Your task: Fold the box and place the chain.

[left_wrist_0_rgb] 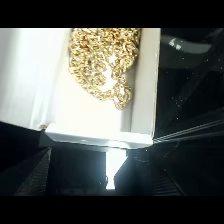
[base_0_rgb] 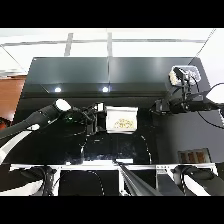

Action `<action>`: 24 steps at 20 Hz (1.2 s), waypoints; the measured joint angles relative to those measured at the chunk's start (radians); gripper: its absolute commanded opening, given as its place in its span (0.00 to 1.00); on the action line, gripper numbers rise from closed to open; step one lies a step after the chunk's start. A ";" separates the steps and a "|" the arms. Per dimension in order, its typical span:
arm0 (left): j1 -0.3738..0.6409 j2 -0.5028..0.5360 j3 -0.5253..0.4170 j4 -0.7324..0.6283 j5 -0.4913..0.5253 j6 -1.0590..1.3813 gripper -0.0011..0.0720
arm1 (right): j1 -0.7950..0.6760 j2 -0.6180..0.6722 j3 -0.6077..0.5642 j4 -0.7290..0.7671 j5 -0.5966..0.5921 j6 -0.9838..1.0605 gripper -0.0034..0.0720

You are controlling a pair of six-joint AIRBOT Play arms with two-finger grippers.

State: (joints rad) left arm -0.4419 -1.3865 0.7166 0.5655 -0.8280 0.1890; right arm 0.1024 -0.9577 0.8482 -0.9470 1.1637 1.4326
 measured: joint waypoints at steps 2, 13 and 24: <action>-0.004 -0.006 0.003 -0.003 -0.002 0.009 0.99 | 0.000 0.000 0.000 0.000 -0.003 0.000 0.45; -0.059 -0.053 0.060 -0.022 0.017 0.023 0.99 | 0.000 0.000 0.000 0.000 -0.024 0.000 0.45; -0.062 -0.060 0.071 0.024 0.023 0.032 0.98 | 0.000 0.000 0.000 0.000 -0.039 -0.001 0.45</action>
State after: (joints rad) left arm -0.5041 -1.4460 0.7876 0.5900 -0.8047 0.2211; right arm 0.1024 -0.9577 0.8482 -0.9466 1.1244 1.4319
